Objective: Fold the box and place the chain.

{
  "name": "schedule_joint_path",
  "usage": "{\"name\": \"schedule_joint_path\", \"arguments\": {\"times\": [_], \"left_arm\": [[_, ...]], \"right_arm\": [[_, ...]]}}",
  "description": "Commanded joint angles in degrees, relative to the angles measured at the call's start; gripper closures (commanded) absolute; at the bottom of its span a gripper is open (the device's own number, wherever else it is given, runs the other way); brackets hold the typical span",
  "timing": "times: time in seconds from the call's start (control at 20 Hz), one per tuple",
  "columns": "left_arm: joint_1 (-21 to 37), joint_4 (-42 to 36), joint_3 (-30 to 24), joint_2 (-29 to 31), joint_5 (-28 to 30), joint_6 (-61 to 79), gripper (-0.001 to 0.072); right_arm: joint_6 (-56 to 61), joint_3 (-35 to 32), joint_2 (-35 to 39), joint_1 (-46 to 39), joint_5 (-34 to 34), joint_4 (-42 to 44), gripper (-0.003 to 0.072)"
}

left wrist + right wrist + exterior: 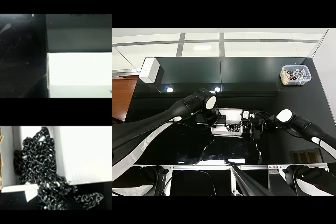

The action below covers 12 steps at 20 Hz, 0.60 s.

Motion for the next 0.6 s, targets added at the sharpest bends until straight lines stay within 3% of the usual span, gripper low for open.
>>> {"name": "schedule_joint_path", "arguments": {"times": [0.0, 0.05, 0.3, 0.55], "left_arm": [[0.02, 0.00, 0.02, 0.00, 0.02, 0.02, 0.0684], [0.02, 0.00, 0.02, 0.00, 0.02, 0.02, 0.0684], [0.02, 0.00, 0.02, 0.00, -0.07, 0.02, 0.0684], [0.02, 0.00, 0.02, 0.00, -0.11, 0.02, 0.0684]], "right_arm": [[0.04, 0.00, -0.24, -0.02, -0.02, 0.20, 0.0604], [0.33, 0.00, -0.20, -0.04, -0.02, 0.02, 0.0681], [23.43, 0.02, 2.36, -2.58, -1.84, -4.61, 0.0680], [38.18, 0.04, 14.62, -7.98, 5.01, -12.28, 0.0680]]}}
